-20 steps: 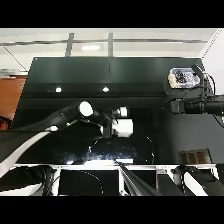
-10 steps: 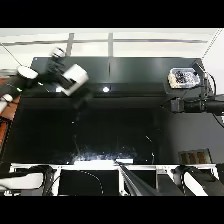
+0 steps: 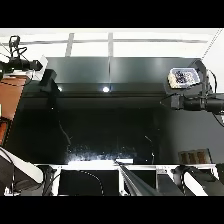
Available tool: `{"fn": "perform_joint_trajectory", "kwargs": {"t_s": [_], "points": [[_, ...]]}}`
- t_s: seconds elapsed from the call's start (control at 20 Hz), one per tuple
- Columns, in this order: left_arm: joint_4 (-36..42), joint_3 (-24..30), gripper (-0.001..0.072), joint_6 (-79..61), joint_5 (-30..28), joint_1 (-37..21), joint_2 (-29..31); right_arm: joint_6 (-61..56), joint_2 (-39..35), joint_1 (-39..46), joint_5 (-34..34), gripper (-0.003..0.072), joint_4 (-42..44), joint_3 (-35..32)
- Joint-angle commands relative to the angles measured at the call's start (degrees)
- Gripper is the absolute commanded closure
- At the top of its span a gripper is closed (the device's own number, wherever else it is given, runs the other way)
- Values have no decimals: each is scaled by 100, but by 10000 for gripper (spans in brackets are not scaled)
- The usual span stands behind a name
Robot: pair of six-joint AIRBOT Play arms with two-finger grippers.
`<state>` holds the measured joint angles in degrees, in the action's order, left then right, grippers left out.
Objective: Fold the box and place the chain.
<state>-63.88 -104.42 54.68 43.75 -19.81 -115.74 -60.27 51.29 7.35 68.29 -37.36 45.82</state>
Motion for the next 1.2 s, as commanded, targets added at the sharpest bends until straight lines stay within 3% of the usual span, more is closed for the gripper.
{"fn": "perform_joint_trajectory", "kwargs": {"t_s": [0.0,0.05,0.15,0.3,0.4,0.45,0.5,0.55,0.65,0.75,0.95,1.05,1.15], "points": [[-317,-479,230,446,367,22,-505,2,-4,0,-131,643,57,-2],[-343,-503,-4,503,393,57,-479,2,-4,0,-111,643,59,-2],[-621,-809,-6,765,809,70,-330,2,-7,0,-96,643,94,-2],[-616,-1576,-6,966,2159,44,96,-4,-7,2,-79,642,109,20],[-649,-1519,18,1759,2833,44,767,-76,-9,4,79,643,-275,273],[-756,-1386,158,2135,3235,35,1075,-238,-9,28,273,643,-575,490],[-776,-1165,497,2317,3711,22,1397,-402,-20,90,601,643,-901,752],[-651,-901,682,2337,4131,22,1690,-509,-90,192,946,643,-1196,988],[-262,-24,684,2299,4315,179,2446,-557,-503,492,1073,643,-1624,1121],[-205,1600,683,2190,3292,643,3683,-557,-1104,846,675,643,-1886,905],[-166,5484,681,2028,804,1978,6398,-505,-1886,1014,-358,643,-2090,-533],[-160,6832,681,2065,22,2256,7431,-501,-1847,1012,-782,643,-2129,-1115],[-227,7573,682,2181,-33,2232,8209,-437,-1845,1014,-968,644,-2173,-1285]]}}
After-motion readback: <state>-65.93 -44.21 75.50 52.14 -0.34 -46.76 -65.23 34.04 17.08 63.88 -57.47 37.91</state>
